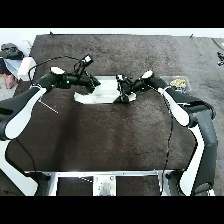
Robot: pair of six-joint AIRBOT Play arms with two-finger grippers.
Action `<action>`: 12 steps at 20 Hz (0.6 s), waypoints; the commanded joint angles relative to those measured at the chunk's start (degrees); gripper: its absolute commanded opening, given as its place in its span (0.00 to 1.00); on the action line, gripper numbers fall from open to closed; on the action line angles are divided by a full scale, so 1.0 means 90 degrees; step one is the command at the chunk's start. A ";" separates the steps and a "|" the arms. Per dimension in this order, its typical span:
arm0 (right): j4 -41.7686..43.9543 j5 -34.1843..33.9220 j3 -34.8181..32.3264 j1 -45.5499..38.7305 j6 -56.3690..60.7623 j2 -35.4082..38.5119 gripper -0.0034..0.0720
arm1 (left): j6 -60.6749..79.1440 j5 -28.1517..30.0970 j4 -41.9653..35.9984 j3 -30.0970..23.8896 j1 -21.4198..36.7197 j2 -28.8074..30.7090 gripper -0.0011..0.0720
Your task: Fold the box and place the chain.
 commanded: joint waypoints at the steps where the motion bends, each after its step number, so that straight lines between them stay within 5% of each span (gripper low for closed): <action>1: 0.0002 0.0005 0.0000 -0.0002 -0.0002 -0.0005 0.41 | -0.0112 0.0362 0.0056 0.0085 0.0134 -0.0109 0.03; 12: 0.0000 0.0002 0.0000 -0.0002 -0.0002 -0.0002 0.41 | -0.0104 0.0362 0.0073 0.0068 0.0087 -0.0583 0.03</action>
